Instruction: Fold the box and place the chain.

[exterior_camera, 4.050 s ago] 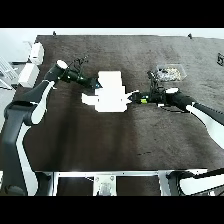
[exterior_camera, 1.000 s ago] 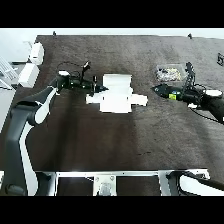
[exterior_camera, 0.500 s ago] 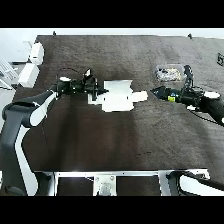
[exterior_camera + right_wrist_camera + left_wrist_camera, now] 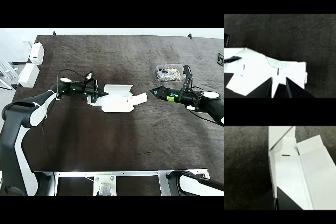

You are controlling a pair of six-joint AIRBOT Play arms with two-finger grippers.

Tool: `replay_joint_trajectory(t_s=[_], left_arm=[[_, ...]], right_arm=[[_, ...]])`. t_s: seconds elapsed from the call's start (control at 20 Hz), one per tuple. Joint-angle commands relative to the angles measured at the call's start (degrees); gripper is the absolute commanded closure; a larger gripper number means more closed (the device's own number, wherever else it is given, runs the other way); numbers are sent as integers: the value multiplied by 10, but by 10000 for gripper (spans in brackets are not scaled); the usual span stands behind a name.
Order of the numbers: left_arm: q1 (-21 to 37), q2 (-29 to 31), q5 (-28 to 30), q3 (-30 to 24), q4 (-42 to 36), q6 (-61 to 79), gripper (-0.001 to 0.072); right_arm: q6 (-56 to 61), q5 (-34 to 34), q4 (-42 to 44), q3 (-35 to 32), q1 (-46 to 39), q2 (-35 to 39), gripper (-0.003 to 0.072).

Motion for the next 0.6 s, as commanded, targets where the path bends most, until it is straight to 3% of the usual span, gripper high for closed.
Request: replay_joint_trajectory(t_s=[0.0,0.25,0.55], left_arm=[[0,0,-25,0,4,5,693],[1,-10,-34,1,2,5,692],[1,-12,27,1,-26,8,693]], right_arm=[[0,0,0,-1,14,0,464],[0,-1,11,-2,35,0,464],[-7,-12,10,-2,34,0,464]])
